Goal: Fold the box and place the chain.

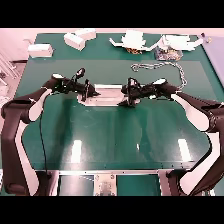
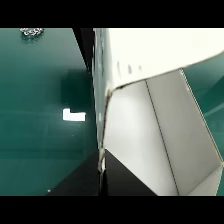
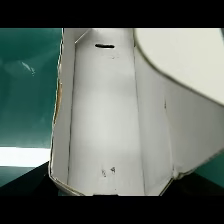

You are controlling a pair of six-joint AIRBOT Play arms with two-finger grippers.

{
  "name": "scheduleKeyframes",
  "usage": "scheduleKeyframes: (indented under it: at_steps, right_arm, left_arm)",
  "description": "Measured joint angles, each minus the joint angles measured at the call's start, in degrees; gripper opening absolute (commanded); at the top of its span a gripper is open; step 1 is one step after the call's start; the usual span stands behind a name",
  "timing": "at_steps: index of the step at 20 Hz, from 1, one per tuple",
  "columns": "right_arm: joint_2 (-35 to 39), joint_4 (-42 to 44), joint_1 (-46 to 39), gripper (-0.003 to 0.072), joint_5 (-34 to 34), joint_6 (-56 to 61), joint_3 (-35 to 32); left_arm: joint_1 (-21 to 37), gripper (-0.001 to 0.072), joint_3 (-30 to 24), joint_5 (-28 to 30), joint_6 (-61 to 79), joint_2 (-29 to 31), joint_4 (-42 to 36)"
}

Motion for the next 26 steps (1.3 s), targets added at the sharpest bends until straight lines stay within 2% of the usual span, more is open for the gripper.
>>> scheduleKeyframes:
  at_steps: [21,23,26]
  right_arm:
    - [-3.76,-0.09,0.26,0.0681,3.74,0.13,3.41]
    - [-3.82,-0.11,0.52,0.065,3.85,0.13,3.5]
    - [-3.85,-0.11,0.72,0.0649,3.91,0.13,3.5]
  left_arm:
    - [0.0,0.002,0.0,0.02,0.02,0.0,0.0]
    - [0.0,0.0019,0.0,0.0,0.0,0.0,0.02]
    - [0.0,0.0019,0.0,0.0,0.02,0.0,0.0]
